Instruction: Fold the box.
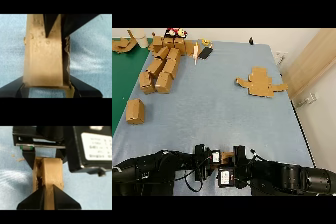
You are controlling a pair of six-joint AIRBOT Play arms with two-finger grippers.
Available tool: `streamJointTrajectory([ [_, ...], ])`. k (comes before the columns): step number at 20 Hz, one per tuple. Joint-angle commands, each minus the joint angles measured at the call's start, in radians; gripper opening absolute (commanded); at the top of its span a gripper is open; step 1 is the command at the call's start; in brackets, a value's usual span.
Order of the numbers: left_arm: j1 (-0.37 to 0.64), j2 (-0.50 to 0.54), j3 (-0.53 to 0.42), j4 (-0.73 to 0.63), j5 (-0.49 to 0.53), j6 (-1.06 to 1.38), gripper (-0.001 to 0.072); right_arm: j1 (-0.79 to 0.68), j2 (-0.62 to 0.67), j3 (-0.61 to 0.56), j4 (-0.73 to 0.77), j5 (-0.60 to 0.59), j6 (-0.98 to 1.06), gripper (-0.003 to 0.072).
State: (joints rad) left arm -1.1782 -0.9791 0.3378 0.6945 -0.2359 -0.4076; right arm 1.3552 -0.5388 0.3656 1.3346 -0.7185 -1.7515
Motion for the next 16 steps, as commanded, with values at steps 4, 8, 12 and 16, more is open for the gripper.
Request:
streamJointTrajectory([
  [4,0.0,0.0,0.0,0.0,0.001,0.0,0.0484,0.006,-0.066,-0.002,0.063,0.018,0.002,0.0166],
  [8,0.0,0.0,0.0,0.0,0.001,0.0,0.0484,0.006,-0.057,0.007,0.073,0.021,0.011,0.0167],
  [12,0.0,0.0,0.0,0.0,0.001,0.0,0.0484,0.006,0.03,0.018,0.106,-0.061,0.051,0.0357],
  [16,0.0,0.0,0.0,0.0,0.001,0.0,0.0484,0.001,0.124,0.018,0.108,-0.171,0.28,0.0354],
])
